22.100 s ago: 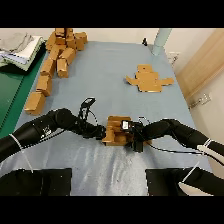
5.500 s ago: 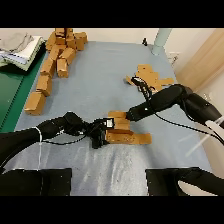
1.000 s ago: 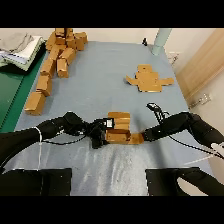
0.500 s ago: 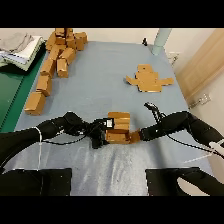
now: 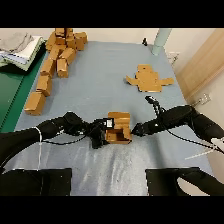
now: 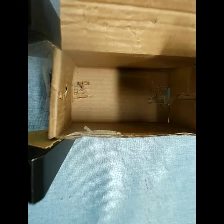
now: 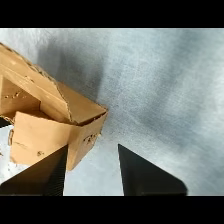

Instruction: Fold the box.

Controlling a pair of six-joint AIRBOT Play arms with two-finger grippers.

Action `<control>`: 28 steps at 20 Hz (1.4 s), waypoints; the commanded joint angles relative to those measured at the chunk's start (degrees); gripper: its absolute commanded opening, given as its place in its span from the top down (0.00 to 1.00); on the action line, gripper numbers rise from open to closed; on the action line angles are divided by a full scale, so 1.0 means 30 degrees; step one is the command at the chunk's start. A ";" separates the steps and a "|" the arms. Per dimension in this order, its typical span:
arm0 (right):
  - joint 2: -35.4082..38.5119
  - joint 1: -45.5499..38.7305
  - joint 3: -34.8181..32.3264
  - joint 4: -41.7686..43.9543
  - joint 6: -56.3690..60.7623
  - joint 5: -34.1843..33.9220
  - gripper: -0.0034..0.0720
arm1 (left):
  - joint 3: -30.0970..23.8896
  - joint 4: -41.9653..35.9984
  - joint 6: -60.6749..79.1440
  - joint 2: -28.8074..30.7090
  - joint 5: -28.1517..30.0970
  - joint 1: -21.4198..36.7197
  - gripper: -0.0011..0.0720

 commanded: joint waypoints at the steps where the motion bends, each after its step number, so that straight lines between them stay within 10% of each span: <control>1: -0.0277 0.0459 0.0146 0.0022 0.0750 -0.0022 0.31 | 0.0000 0.0007 0.0000 0.0015 0.0000 0.0000 0.32; 17: -0.1668 0.7803 0.1967 -0.7796 1.4746 0.3752 0.31 | 0.0000 0.0007 0.0000 0.0015 0.0000 0.0000 0.32; 28: -0.3228 1.0899 0.3985 -1.3085 2.4669 0.0357 0.31 | 0.0000 0.0007 0.0000 0.0007 0.0000 0.0000 0.32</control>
